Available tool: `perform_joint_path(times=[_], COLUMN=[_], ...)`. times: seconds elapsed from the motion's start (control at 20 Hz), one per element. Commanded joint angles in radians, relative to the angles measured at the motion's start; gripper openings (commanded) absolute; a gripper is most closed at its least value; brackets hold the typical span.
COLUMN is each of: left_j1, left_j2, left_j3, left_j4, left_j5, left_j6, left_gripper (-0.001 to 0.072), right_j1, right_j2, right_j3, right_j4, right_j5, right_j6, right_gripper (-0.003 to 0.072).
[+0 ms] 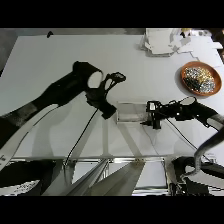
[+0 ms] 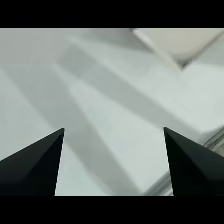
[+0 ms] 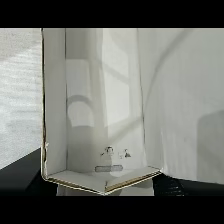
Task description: Fold the box and place the chain.
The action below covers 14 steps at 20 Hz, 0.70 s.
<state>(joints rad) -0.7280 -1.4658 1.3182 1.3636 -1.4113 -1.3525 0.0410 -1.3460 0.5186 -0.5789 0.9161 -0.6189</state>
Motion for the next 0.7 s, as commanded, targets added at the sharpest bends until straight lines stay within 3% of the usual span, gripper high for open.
perform_joint_path(times=[0.0, 0.15, 0.3, 0.5, 0.65], left_j1=[0.096, 0.157, 0.172, 0.173, 0.173], left_j2=[0.126, 0.131, 0.069, -0.04, -0.078], left_j3=[-0.195, -0.378, -0.454, -0.454, -0.454], left_j4=[-0.13, -0.385, -0.557, -0.784, -0.832], left_j5=[0.194, 0.396, 0.499, 0.581, 0.638], left_j6=[0.666, 1.176, 1.538, 1.643, 1.642], left_gripper=[0.0703, 0.0698, 0.0697, 0.0698, 0.0698], right_j1=[0.0, 0.0, 0.0, 0.0, 0.0], right_j2=[0.0, 0.0, 0.0, 0.0, 0.0], right_j3=[0.001, 0.0, 0.0, 0.001, 0.001], right_j4=[0.0, 0.0, 0.0, 0.0, 0.0], right_j5=[0.0, 0.0, 0.0, 0.0, 0.0], right_j6=[0.0, 0.0, 0.0, 0.0, 0.0], right_gripper=[0.0508, 0.0508, 0.0508, 0.0508, 0.0508])
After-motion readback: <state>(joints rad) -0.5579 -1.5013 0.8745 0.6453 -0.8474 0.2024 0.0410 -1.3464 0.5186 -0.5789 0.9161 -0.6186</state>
